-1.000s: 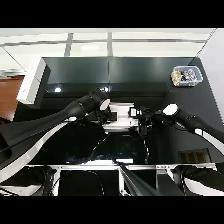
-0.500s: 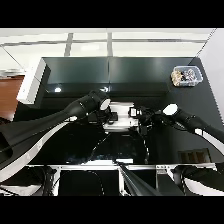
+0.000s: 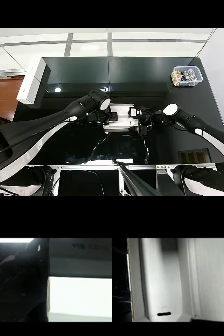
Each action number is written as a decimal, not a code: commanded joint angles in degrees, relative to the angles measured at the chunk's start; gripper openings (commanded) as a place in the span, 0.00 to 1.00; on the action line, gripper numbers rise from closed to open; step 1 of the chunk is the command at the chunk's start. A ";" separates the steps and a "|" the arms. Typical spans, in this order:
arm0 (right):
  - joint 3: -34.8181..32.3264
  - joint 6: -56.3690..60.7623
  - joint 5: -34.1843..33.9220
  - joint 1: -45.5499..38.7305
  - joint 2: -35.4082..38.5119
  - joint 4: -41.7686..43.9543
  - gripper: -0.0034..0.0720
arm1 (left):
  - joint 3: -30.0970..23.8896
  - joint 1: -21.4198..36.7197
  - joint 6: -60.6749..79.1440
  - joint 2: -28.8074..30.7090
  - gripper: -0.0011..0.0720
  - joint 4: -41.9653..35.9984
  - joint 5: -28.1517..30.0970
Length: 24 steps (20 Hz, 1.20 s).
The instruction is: Fold the box and place the chain.
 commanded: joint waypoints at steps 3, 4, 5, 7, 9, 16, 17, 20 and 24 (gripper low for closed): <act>0.04 3.23 0.37 -0.07 1.31 -0.61 0.92 | 0.00 0.04 0.76 0.00 0.06 0.83 0.15; 0.07 3.26 0.92 -0.07 2.29 -1.92 0.92 | 0.00 0.04 1.11 0.00 0.06 0.85 0.15; 0.07 3.26 1.31 -0.07 3.45 -3.93 0.92 | 0.00 0.04 1.84 0.00 0.06 0.81 0.15; 0.07 3.54 2.29 -0.07 5.53 -9.86 0.92 | 0.00 0.04 2.23 0.00 0.06 0.81 0.00; 0.07 3.96 3.23 -0.07 6.40 -11.28 0.92 | 0.00 0.04 2.21 0.00 0.06 0.76 0.02; 0.07 4.02 3.74 -0.02 6.38 -6.58 0.35 | 0.00 0.04 2.86 0.00 0.06 0.66 -0.04; 0.04 4.17 3.80 0.00 6.36 -3.91 0.35 | 0.00 0.04 2.86 0.00 0.06 0.55 -0.02; 0.04 5.01 3.78 0.22 4.94 5.18 0.35 | 0.00 0.04 2.84 0.00 0.06 0.55 -0.02; 0.04 5.92 3.69 1.38 2.84 6.64 0.35 | 0.00 0.04 2.84 -0.02 0.06 0.55 0.04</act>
